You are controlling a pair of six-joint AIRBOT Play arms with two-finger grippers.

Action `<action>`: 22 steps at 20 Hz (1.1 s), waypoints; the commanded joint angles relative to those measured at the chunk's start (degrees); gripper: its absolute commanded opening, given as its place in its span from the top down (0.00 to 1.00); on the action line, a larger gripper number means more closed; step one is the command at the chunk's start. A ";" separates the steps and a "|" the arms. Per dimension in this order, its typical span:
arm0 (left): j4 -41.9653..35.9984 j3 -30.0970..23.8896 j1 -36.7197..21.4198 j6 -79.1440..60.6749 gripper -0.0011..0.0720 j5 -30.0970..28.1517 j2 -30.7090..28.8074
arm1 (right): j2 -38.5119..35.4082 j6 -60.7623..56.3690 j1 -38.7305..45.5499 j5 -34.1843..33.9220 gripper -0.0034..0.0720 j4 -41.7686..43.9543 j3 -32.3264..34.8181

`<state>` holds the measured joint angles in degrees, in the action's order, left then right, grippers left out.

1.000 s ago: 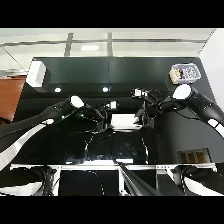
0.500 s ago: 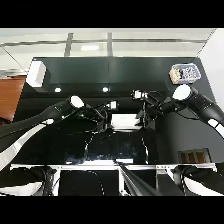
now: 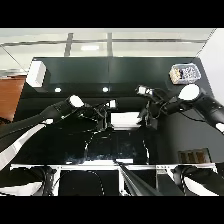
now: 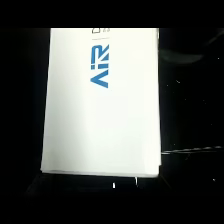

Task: Fold the box and place the chain.

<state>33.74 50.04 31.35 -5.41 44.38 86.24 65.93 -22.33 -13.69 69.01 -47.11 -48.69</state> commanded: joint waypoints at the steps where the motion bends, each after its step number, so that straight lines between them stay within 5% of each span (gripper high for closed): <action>1: 0.04 0.04 -0.04 -0.15 0.34 -0.96 0.00 | -2.51 -14.80 3.89 4.63 0.56 1.46 0.11; 3: 0.02 0.04 -0.04 -0.15 0.34 -2.05 0.00 | -2.47 -22.75 6.23 6.73 0.93 4.09 1.75; 10: 0.04 0.04 -0.04 -0.15 0.34 -2.12 0.00 | 4.00 -26.51 6.54 -1.86 0.93 29.66 9.53; 22: 0.04 0.04 -0.04 -0.15 0.34 -2.12 0.00 | 9.77 -31.93 5.35 -9.31 0.93 18.51 9.53</action>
<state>33.78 50.04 31.35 -5.58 42.30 86.24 75.13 -52.23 -8.32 61.78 -24.25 -39.22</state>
